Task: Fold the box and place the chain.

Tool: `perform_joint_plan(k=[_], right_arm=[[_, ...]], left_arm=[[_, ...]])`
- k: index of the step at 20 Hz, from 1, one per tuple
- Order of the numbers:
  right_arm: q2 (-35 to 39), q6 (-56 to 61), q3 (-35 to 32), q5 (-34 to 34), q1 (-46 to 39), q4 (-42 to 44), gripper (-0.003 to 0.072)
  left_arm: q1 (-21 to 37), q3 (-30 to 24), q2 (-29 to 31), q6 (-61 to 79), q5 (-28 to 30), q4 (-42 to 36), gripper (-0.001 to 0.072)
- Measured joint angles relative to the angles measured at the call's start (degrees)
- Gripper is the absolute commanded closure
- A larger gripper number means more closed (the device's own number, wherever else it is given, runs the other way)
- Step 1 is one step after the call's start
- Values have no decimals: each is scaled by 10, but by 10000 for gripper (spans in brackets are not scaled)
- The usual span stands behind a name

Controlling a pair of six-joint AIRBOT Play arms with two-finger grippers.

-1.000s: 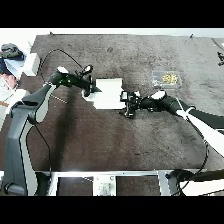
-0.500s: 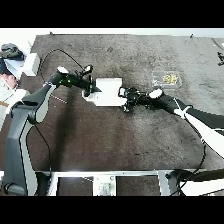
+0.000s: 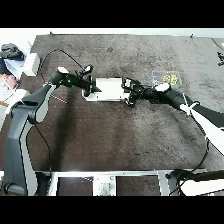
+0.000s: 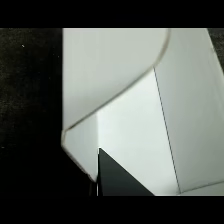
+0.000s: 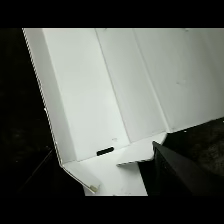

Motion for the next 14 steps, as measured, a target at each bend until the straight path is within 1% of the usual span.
perform_joint_plan(k=[3, 8, 14], right_arm=[[-19, 6, 25, 32, -17, 0, 31], [-65, 32, 85, 96, -41, -3, 29], [-127, 97, 167, 184, -58, -52, 21]], left_arm=[[0, 0, 0, 0, 0, 0, 697], [0, 0, 0, 0, 0, 0, 697], [0, 0, 0, 0, 0, 0, 697]])
